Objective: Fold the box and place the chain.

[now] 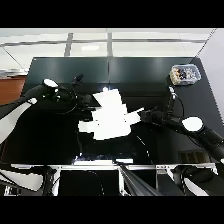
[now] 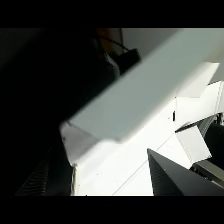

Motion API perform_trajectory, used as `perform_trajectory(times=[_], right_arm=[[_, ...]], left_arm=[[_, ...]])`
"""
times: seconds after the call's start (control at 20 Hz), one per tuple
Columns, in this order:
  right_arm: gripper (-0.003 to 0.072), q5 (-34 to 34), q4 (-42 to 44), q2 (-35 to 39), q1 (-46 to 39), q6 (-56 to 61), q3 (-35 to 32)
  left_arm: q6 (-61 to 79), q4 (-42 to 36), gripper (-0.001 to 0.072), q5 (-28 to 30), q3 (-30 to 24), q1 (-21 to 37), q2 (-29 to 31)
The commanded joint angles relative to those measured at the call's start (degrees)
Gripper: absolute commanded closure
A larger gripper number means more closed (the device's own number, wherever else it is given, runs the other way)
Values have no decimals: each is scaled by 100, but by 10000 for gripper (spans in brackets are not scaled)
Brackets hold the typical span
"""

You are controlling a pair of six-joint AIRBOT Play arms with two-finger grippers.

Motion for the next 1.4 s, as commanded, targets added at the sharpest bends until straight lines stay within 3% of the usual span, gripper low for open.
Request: perform_trajectory(times=[0.0, 0.15, 0.25, 0.4, 0.6, 0.85, 0.95, 1.0, 1.05, 1.1, 1.2, 1.35], right_arm=[[671, 2, 0, 4, 2, -2, 0], [671, 4, 0, 4, 2, -4, 0], [671, 4, 0, 4, 2, -4, 0], [671, 50, 0, 4, 2, -2, 0], [671, 221, -9, 4, 2, -7, 0], [670, 251, -7, 4, 2, -7, 0], [664, 225, -76, 4, -11, -7, 7], [444, 210, -127, 4, -61, -7, 20], [52, 302, -223, 7, -160, -9, 74], [-26, 599, -472, 7, -308, -42, 203], [-25, 1733, -1484, 7, -745, -52, 693], [-25, 3296, -2800, 7, -1384, -52, 1432]], left_arm=[[177, 109, 19, -173, 39, -24, -31], [990, -468, 19, -678, 42, -72, -195], [1674, -955, 19, -1401, 42, -96, -400], [1871, -717, 21, -1644, 90, -227, -551], [1869, 238, 283, -1768, 525, -361, -553], [2059, 212, 590, -1932, 658, -380, -579], [2103, 219, 655, -2114, 658, -378, -619], [2149, 219, 686, -2162, 658, -372, -619], [2142, 216, 686, -2177, 658, -365, -614], [2109, 216, 687, -2173, 660, -356, -601], [2048, 216, 691, -2133, 608, -374, -470], [2153, 299, 691, -1443, 76, -529, 293]])
